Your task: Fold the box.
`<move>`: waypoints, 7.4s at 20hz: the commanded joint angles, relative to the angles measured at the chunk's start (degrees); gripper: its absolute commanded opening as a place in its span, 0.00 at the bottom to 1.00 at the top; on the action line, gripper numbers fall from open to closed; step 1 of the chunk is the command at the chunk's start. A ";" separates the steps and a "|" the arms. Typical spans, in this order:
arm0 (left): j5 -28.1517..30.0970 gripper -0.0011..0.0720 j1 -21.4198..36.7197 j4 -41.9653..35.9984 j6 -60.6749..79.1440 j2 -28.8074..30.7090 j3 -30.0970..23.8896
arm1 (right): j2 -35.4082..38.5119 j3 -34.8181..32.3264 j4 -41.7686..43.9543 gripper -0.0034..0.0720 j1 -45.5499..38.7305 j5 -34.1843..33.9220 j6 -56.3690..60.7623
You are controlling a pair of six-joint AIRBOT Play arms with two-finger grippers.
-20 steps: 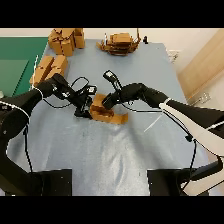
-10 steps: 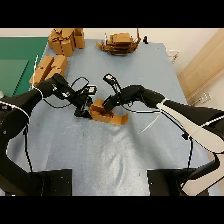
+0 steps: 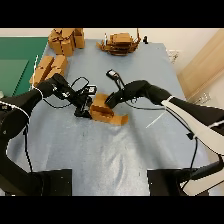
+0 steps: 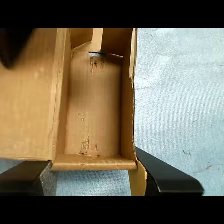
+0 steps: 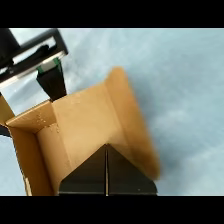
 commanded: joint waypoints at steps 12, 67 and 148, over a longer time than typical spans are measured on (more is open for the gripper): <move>0.04 0.48 0.00 0.00 -0.26 -0.04 -0.02 | 20.15 -27.36 -5.11 0.05 -2.93 -0.42 -16.94; -0.17 0.48 -0.09 0.00 -1.33 -0.04 -0.02 | 11.23 -18.71 -7.17 0.42 2.71 -1.36 0.96; -0.39 0.48 -0.09 -0.04 -1.79 -0.04 -0.02 | 5.11 -10.34 8.35 0.74 -0.04 -8.68 45.33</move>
